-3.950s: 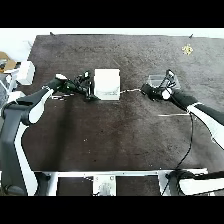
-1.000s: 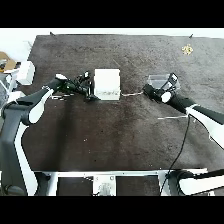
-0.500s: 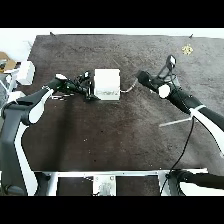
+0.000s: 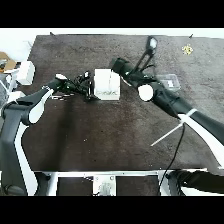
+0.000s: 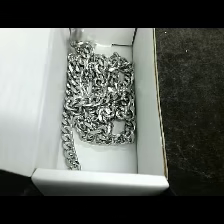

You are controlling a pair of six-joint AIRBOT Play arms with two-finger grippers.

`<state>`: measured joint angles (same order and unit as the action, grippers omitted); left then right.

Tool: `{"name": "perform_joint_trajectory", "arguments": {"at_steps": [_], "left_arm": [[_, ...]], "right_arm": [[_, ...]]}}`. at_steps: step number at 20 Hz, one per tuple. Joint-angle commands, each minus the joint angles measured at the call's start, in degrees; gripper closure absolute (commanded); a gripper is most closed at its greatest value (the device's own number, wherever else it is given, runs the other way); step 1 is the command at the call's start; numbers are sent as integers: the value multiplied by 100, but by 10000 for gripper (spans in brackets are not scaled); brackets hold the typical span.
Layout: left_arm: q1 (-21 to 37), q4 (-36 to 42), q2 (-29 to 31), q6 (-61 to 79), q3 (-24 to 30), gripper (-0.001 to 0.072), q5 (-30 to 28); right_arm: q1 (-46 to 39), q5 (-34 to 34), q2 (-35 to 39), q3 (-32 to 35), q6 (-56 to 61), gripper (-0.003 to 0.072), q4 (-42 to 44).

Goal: Fold the box and place the chain.

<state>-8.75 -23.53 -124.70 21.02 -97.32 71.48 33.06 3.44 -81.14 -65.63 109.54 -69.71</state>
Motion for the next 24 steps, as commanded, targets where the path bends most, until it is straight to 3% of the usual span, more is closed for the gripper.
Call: {"name": "perform_joint_trajectory", "arguments": {"at_steps": [1,2,3,4,9,12,17,24], "left_arm": [[0,0,0,0,0,314,-2],[0,0,0,0,0,315,-2],[0,0,0,0,0,314,0],[0,0,0,0,0,315,0],[0,0,0,0,0,315,-2],[0,0,0,0,0,314,-2],[-2,0,0,0,0,314,-4],[-2,0,0,0,0,315,0]], "right_arm": [[219,-278,-557,-39,26,683,96],[203,-422,-686,-37,26,674,96],[190,-531,-767,-37,17,473,81],[168,-621,-780,-26,-15,374,-15],[-531,-1716,-345,-13,-24,373,-1049],[-1296,-2192,59,385,-22,372,-1475],[-2518,-1856,-66,1220,520,372,-1445],[-2618,-595,-841,1231,625,373,-302]]}}
